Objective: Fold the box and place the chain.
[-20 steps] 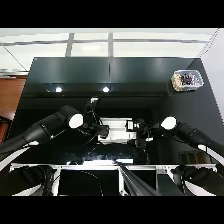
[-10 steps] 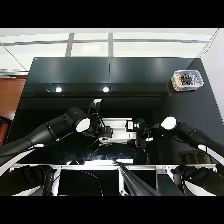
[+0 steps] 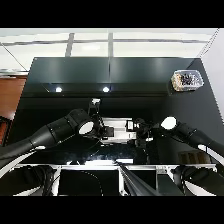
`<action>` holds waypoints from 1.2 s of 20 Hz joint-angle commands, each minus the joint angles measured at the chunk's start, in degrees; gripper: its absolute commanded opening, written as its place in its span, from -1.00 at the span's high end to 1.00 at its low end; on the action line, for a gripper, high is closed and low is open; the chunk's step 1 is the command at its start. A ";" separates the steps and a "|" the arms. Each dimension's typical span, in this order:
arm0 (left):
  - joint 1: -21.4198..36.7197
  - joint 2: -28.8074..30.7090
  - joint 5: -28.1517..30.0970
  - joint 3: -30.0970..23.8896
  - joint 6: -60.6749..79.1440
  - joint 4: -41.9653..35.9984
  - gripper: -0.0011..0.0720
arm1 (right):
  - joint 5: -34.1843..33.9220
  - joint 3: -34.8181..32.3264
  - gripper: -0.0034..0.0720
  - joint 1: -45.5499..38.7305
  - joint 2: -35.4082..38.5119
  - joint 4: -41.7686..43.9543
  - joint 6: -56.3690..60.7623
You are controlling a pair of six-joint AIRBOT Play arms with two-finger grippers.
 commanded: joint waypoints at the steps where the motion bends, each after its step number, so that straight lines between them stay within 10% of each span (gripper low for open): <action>1: -0.90 -0.48 -0.50 0.26 -3.82 2.08 0.00 | 0.02 0.00 0.40 0.00 0.04 0.02 0.00; 24: -3.67 -10.71 -7.34 9.27 -11.56 7.23 0.07 | 0.02 0.00 0.40 0.00 0.04 0.02 0.00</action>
